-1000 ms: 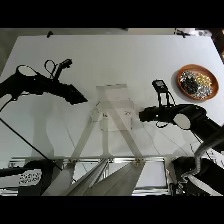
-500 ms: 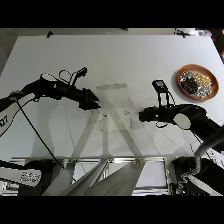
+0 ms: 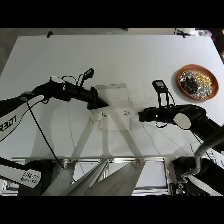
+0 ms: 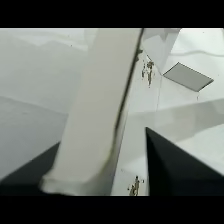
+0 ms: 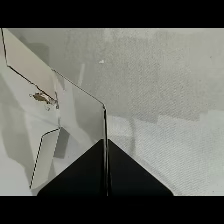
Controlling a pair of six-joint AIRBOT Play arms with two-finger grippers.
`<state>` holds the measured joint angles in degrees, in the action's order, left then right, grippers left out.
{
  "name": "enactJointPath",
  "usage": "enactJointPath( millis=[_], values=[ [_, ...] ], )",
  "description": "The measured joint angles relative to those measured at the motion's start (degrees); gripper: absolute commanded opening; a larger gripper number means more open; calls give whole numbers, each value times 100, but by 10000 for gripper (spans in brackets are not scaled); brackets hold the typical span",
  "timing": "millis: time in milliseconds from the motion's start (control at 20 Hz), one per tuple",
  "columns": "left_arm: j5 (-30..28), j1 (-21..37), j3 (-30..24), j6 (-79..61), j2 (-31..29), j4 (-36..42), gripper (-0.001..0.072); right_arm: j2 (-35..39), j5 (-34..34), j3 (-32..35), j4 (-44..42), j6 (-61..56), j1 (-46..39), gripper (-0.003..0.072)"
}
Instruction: Fold the box and place the chain.
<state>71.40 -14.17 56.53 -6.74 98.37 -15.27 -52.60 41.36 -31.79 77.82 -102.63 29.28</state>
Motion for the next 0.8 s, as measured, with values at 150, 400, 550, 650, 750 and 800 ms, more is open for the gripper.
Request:
enactJointPath(
  millis=[150,400,550,650,750,800],
  values=[
    [24,-57,0,-57,17,-15,5,0,0,0,-4,4,0,12],
    [138,-81,0,-59,-111,-404,2,11,208,-81,-20,-4,0,150],
    [304,-94,0,17,-437,-625,1,133,723,-317,63,101,0,304],
    [363,-140,0,212,-721,-815,0,387,1215,-501,203,216,0,304],
    [411,-264,-22,448,-986,-1036,-1,813,1762,-625,376,297,0,304],
    [417,-361,-59,549,-1117,-1047,-1,1043,2009,-662,470,323,0,304]
  ],
)
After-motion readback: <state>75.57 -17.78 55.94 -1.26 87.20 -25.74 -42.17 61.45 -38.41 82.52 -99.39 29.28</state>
